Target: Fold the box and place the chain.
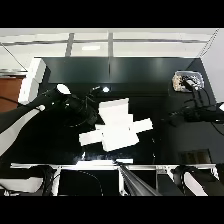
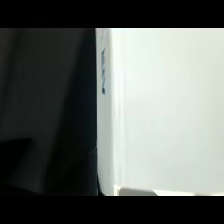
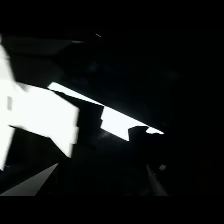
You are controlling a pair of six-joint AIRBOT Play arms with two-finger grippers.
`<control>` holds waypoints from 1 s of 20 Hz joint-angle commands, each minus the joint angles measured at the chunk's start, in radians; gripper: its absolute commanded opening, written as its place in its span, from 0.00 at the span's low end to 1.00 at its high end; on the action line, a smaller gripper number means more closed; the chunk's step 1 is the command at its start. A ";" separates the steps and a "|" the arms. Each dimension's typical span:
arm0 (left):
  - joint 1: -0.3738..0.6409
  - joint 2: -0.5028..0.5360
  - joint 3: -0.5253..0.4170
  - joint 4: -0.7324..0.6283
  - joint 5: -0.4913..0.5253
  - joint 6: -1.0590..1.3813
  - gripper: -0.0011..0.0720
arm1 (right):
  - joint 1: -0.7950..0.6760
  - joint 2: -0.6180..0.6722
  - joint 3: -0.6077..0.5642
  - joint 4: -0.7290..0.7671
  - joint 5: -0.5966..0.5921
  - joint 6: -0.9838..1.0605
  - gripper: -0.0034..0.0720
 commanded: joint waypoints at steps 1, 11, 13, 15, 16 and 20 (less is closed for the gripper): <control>-0.072 0.112 -0.032 -0.037 0.230 0.182 0.04 | -0.039 0.000 0.031 -0.183 -0.031 0.000 0.89; -0.251 0.125 -0.105 0.022 0.454 0.442 0.04 | -0.038 0.000 -0.052 0.080 -0.097 -0.413 0.89; -0.270 0.125 -0.138 0.021 0.497 0.442 0.04 | -0.037 0.000 -0.086 0.142 -0.097 -0.484 0.89; -0.279 0.125 -0.153 0.030 0.500 0.453 0.05 | -0.037 0.000 -0.120 0.189 -0.097 -0.526 0.89; -0.281 0.125 -0.154 0.033 0.499 0.465 0.05 | -0.037 0.000 -0.134 0.210 -0.090 -0.526 0.89; -0.283 0.113 -0.156 0.046 0.495 0.468 0.05 | 0.038 0.000 -0.197 0.229 -0.093 -0.580 0.89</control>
